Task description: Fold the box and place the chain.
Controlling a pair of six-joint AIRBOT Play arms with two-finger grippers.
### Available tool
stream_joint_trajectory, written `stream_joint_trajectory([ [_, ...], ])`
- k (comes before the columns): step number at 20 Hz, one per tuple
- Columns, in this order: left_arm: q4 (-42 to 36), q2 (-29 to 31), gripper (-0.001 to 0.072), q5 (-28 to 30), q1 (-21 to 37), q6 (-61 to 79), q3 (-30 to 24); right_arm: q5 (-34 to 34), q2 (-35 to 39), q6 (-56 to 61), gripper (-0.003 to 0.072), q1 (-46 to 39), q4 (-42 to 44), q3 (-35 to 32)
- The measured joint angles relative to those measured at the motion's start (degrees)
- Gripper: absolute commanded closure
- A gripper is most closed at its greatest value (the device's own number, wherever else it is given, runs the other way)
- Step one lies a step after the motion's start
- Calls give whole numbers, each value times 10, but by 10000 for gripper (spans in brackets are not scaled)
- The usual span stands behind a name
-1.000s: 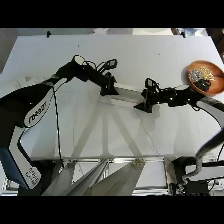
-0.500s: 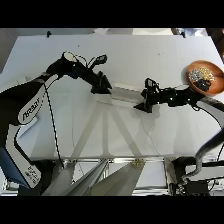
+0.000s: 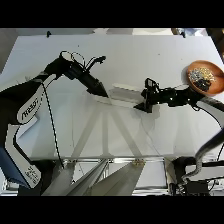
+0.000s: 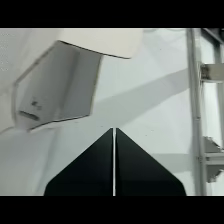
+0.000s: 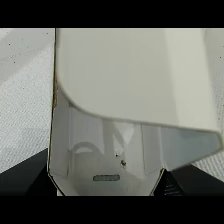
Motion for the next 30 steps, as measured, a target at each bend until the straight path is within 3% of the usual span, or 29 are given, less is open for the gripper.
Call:
stream_joint_trajectory([
  [4,-16,14,689,-28,-2,-4,0,0,0,0,139,0,0,0],
  [7,6,42,700,-7,-20,31,0,0,0,0,139,0,0,0],
  [13,129,89,699,105,-85,175,0,0,0,0,139,0,0,0],
  [17,119,94,699,203,-115,210,0,0,0,0,139,0,0,0],
  [23,103,77,700,417,-135,216,0,0,0,0,139,0,0,0],
  [26,101,50,700,463,-144,207,0,0,0,0,139,0,0,0],
  [30,128,22,700,482,-157,188,0,1,0,0,139,0,0,0],
])
